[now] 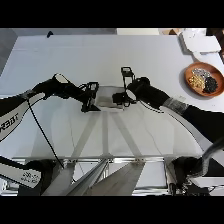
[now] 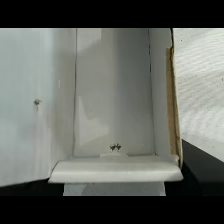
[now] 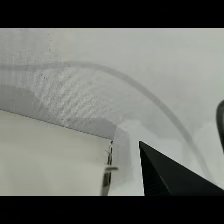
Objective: Fold the box and place the chain.
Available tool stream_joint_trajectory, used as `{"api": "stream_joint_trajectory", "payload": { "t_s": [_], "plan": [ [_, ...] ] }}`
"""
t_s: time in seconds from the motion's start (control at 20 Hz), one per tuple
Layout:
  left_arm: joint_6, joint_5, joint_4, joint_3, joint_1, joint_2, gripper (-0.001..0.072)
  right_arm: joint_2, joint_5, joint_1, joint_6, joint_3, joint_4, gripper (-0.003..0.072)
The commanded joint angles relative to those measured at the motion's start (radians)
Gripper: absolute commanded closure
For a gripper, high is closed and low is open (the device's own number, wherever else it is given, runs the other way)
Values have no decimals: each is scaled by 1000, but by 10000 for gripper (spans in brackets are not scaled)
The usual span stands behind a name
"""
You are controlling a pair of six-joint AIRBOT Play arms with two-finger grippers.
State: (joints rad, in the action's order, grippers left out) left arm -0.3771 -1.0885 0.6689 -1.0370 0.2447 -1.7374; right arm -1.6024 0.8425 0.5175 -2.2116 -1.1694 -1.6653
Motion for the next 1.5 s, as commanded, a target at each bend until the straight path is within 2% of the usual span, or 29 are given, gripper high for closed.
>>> {"api": "stream_joint_trajectory", "payload": {
  "t_s": [0.0, 0.1, 0.2, 0.4, 0.5, 0.55, 0.65, 0.75, 0.9, 0.95, 1.0, 1.05, 1.1, 1.3, 1.45],
  "plan": [
    [0, 0, 1, 0, 0, 0, 377, -29, -19, 18, -18, -1, 0, 238],
    [0, 0, 1, 0, 0, 0, 377, -37, -20, 19, -34, -1, -3, 239],
    [0, 0, 1, 0, 0, 0, 377, -37, -20, 19, -78, -1, -24, 287],
    [0, 0, 1, 0, 0, 0, 377, -43, -11, 19, -130, -1, -36, 296],
    [0, 0, 1, 0, 0, 0, 377, -62, 26, 20, -172, -1, -36, 378],
    [0, 0, 1, 0, 0, 0, 377, -71, 40, 22, -172, -1, -39, 383],
    [0, 0, 1, 0, 0, 0, 377, -74, 36, 26, -174, -1, -59, 569],
    [0, 0, 1, 0, 0, 0, 377, -74, 32, 26, -175, -6, -60, 671],
    [-1, 0, 1, 0, 0, 0, 377, -74, 32, 26, -175, -13, -66, 671],
    [0, 0, 1, 0, 0, 0, 377, -74, 32, 26, -174, -13, -65, 660],
    [0, 0, 1, 0, 0, 0, 377, -72, 33, 26, -174, -13, -63, 493],
    [0, 0, 1, 0, 0, 0, 377, -67, 34, 26, -172, -13, -60, 251],
    [0, 0, 1, 0, 0, 0, 377, -56, 37, 26, -170, -13, -59, 175],
    [0, 0, 1, 0, 0, 0, 377, 14, 45, 25, -170, -13, -62, 175],
    [0, 0, 1, 0, 0, 0, 377, 81, 127, 24, -170, -13, -61, 175]
  ]
}}
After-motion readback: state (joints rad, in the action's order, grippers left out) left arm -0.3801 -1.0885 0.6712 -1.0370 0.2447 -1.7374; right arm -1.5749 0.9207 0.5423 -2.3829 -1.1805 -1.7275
